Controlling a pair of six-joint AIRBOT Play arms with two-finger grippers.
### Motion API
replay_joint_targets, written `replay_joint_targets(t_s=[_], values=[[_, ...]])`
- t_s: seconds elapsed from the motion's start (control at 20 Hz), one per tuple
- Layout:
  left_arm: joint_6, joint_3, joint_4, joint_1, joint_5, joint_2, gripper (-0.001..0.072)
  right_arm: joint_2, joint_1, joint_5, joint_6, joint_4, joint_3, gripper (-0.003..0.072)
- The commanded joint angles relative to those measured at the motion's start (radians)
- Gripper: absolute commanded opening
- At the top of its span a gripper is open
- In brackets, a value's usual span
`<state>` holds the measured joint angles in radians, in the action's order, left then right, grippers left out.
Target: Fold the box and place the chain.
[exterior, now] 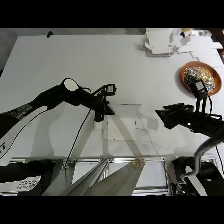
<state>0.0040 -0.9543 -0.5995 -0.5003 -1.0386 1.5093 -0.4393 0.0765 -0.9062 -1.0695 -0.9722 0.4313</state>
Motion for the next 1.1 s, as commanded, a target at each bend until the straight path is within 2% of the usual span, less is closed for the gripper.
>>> replay_joint_targets(t_s=[0.0, 0.3, 1.05], values=[[0.058, -0.008, -0.021, 0.000, 0.025, 0.023, 0.0005, 0.000, 0.001, -0.051, 0.004, -0.050, 0.011, 0.0433], [0.158, -0.008, 0.113, 0.000, 0.063, 0.087, 0.0003, 0.000, 0.001, -0.055, 0.004, -0.080, 0.011, 0.0433], [0.175, -0.007, 0.121, 0.000, 0.085, 0.110, 0.0003, 0.000, 0.001, -0.055, 0.005, -0.130, 0.011, 0.0433]])
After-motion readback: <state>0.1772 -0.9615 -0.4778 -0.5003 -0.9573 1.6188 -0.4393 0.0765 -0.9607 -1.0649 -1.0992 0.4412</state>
